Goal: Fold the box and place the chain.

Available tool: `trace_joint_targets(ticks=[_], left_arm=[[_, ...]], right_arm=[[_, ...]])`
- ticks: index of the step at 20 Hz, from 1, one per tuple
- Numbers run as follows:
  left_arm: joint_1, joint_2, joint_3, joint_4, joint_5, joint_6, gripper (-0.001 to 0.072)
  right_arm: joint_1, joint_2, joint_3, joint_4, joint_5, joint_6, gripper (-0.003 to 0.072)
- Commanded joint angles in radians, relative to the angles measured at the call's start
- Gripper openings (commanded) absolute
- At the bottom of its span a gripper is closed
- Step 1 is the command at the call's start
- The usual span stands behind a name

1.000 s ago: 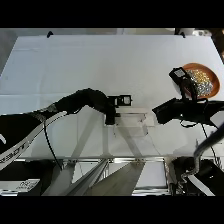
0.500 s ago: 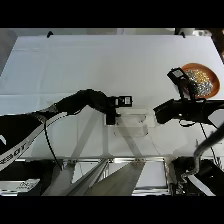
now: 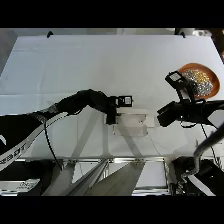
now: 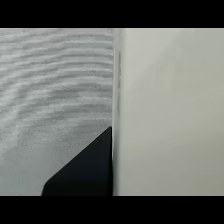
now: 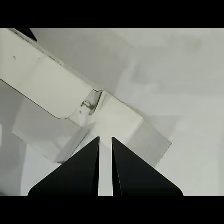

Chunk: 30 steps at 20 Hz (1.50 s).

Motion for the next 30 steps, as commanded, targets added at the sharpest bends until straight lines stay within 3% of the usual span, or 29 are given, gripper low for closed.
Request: trace_joint_targets(ticks=[1,16,21,24,25,27,30], left_arm=[[0.000,0.000,0.001,-0.003,-0.004,-0.002,0.0013],[0.000,0.000,0.001,-0.069,-0.005,-0.002,0.0011],[0.000,0.000,0.001,-0.069,-0.005,-0.002,0.0014],[0.000,0.000,0.001,-0.069,-0.005,-0.002,0.0014],[0.000,0.000,0.001,-0.069,-0.005,-0.002,0.0014],[0.000,0.000,0.001,-0.069,-0.004,-0.002,0.0014],[0.000,0.000,0.001,-0.069,-0.005,-0.002,0.0014]], right_arm=[[0.000,-0.001,0.000,-0.015,0.011,-0.008,0.0073],[0.000,-0.001,0.000,-0.018,0.025,-0.010,0.0074],[0.000,-0.001,0.000,-0.004,0.034,-0.159,0.0075],[0.000,-0.001,0.000,0.068,0.126,-0.298,0.0073],[0.000,-0.001,0.000,0.124,0.180,-0.357,0.0007],[0.000,-0.001,0.000,0.195,0.248,-0.401,0.0012],[0.000,-0.001,0.000,0.170,0.286,-0.401,0.0013]])
